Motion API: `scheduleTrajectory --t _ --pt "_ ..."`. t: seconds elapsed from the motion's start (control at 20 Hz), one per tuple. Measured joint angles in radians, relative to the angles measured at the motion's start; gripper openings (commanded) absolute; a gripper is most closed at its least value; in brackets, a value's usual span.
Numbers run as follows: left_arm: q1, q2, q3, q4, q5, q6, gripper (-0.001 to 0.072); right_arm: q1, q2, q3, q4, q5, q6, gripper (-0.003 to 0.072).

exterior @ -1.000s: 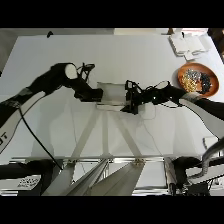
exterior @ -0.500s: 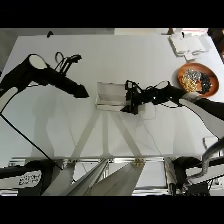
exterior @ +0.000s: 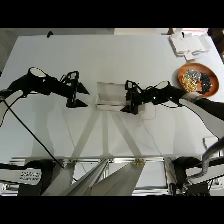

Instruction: Fold the box and place the chain.

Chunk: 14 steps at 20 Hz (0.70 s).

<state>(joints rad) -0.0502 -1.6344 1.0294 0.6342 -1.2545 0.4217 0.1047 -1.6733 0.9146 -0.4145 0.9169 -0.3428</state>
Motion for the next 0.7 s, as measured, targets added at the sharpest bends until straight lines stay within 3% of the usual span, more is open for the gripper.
scheduleTrajectory --t 0.3,0.7 --pt "-0.029 -0.074 -0.002 -0.113 -0.005 0.199 0.0699 0.000 0.000 0.000 0.000 0.000 0.000 0.0537" --pt "-0.050 -0.094 -0.002 -0.146 0.021 0.186 0.0697 0.000 0.000 0.000 0.000 0.000 0.000 0.0537"
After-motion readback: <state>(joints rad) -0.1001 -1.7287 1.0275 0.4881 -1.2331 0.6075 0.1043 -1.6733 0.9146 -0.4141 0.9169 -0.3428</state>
